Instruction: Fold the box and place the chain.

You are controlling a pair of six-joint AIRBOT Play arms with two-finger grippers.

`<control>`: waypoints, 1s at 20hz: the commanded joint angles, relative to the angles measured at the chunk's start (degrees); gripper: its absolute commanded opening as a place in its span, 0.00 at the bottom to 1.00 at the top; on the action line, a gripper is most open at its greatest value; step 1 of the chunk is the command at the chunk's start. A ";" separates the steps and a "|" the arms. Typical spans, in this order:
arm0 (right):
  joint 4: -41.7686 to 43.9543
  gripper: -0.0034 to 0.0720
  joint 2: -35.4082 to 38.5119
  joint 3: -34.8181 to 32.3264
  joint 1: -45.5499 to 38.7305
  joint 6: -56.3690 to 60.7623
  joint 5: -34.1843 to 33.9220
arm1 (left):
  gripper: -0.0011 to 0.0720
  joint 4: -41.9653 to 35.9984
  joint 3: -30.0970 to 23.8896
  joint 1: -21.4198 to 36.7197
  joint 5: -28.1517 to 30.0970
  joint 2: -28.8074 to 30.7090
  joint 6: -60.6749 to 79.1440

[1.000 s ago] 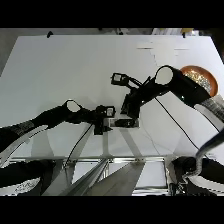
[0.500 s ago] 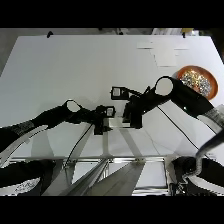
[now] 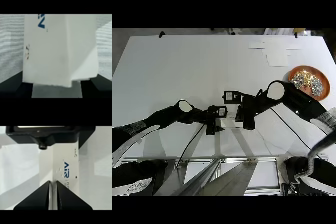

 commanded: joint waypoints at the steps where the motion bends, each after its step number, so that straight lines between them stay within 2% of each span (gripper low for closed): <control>1: -2.86 0.15 0.07 -1.27 1.27 -0.68 -2.21 | 0.30 0.02 0.00 0.04 0.02 0.04 0.11; 4: -3.45 0.15 0.07 -1.36 1.40 -0.66 -3.52 | 0.30 0.02 0.00 0.02 0.02 0.04 0.11; 6: -3.58 0.10 0.07 -1.36 1.40 -0.66 -3.58 | 0.30 0.00 0.00 0.04 0.02 0.04 0.09; 20: -5.75 0.07 1.73 -1.92 1.40 -0.63 -6.75 | 0.30 0.00 0.00 0.04 0.02 0.04 0.09</control>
